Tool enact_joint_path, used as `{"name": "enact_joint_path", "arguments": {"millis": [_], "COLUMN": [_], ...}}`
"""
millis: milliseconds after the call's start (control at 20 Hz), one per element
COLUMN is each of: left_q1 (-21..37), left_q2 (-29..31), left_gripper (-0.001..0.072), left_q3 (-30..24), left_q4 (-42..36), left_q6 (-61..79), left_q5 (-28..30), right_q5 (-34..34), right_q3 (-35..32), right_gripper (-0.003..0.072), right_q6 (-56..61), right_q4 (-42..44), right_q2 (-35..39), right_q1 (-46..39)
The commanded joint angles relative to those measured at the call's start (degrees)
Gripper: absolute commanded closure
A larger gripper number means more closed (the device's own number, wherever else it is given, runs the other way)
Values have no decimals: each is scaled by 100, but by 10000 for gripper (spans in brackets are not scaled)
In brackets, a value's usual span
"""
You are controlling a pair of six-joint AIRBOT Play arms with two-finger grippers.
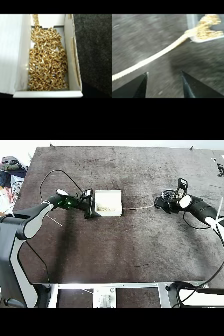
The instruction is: Fold the box and place the chain.
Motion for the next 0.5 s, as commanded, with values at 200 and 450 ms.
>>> {"name": "enact_joint_path", "arguments": {"millis": [200,450], "left_q1": [2,2], "left_q2": [-2,-2], "left_gripper": [414,414], "left_q3": [2,2], "left_q4": [2,2], "left_q6": [0,0], "left_q5": [0,-2], "right_q5": [-629,-688], "right_q3": [693,789], "right_gripper": [414,676], "right_q6": [-120,-160], "right_q4": [505,603], "right_q2": [-1169,-1091], "right_q1": [118,372]}}
